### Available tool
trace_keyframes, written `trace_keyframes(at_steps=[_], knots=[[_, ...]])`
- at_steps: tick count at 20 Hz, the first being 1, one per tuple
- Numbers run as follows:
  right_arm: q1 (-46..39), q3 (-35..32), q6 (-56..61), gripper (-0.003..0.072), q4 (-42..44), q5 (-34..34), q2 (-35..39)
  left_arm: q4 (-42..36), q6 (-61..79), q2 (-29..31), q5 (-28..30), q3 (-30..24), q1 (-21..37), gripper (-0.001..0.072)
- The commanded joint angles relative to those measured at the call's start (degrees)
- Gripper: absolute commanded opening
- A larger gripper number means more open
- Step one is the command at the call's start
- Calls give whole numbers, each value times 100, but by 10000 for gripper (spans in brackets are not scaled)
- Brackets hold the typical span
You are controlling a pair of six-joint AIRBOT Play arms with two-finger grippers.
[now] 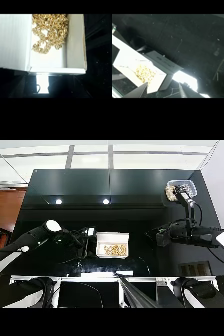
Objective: Fold the box and place the chain.
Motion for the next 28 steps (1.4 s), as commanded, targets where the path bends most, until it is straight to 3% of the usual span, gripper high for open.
trace_keyframes(at_steps=[1,10,11,13,14,20,21,22,25,28], knots=[[0,-4,0,451,2,2,2,-87,-4,-4,-4,7,-4,713],[0,-4,-2,452,-2,-7,2,-138,-140,-4,199,7,-227,711],[0,-4,-2,451,-4,-24,2,-140,-138,-4,199,7,-227,679],[0,-4,-2,452,-4,-68,2,-140,-138,-2,192,7,-227,463],[0,-4,-2,452,-4,-70,2,-144,-138,-2,192,7,-227,394],[0,-2,442,453,-415,-352,-83,-374,-212,22,623,9,-225,368],[0,0,474,454,-424,-407,-205,-372,-212,20,614,9,-225,367],[20,39,474,630,-409,-448,-385,-372,-212,20,614,9,-225,368],[92,634,249,650,-365,-481,-1287,-367,-212,20,616,9,-227,368],[153,1521,-114,649,-280,-973,-2398,-367,-212,20,616,9,-227,368]])
